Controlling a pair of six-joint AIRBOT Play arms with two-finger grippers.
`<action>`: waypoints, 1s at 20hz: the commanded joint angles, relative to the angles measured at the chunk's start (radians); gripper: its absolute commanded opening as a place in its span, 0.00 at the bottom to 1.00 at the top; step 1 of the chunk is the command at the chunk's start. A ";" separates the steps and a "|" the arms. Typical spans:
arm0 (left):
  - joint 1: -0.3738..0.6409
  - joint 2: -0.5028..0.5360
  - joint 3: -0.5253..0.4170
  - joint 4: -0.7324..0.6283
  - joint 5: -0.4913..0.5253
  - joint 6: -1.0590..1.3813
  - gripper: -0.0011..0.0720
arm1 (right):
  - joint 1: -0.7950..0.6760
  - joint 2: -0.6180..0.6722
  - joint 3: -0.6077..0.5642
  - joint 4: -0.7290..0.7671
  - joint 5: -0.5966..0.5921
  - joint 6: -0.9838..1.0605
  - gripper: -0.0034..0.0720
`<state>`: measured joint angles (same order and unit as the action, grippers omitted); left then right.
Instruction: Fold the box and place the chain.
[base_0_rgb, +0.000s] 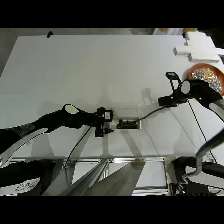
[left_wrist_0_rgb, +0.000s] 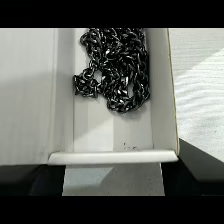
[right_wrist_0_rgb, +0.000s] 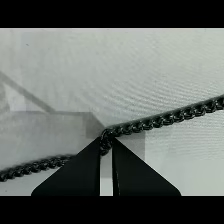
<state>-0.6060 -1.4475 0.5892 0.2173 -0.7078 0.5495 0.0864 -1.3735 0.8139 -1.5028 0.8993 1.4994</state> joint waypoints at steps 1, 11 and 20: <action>0.000 0.001 0.000 0.000 0.000 0.000 0.29 | 0.008 0.054 -0.001 0.004 0.050 -0.001 0.06; 0.000 0.001 0.000 0.000 0.000 0.000 0.29 | 0.008 0.619 -0.003 0.195 0.334 -0.025 0.07; 0.000 0.001 0.000 0.000 0.000 0.000 0.29 | 0.008 0.766 -0.003 0.697 0.388 -0.166 0.07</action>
